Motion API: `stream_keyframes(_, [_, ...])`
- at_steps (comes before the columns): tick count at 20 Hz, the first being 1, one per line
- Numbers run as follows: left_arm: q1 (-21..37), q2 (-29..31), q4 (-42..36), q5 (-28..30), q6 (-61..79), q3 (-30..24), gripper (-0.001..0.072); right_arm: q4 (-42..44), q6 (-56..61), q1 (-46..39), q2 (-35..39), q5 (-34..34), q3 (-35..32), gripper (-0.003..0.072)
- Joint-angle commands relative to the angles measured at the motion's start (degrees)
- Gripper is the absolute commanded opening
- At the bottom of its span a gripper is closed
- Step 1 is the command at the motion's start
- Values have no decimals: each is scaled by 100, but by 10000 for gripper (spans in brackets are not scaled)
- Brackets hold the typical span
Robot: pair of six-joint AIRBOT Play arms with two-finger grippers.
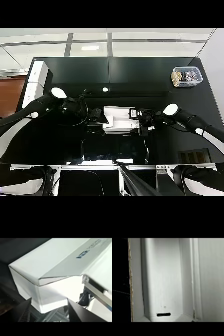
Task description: Fold the box and place the chain.
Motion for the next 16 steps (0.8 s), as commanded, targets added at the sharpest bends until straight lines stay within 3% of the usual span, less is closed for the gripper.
stream_keyframes(1, [-264, -4, 684, 63, -702, 275, 504, 2, 2, 2, -2, 2, 0, 432])
stream_keyframes(7, [-876, -4, 1609, 791, -1775, 575, 503, 2, 2, 2, -2, 0, 0, 432])
stream_keyframes(16, [-1628, -15, 3421, 1235, -3818, 688, 503, 2, 2, 2, -2, 2, 0, 432])
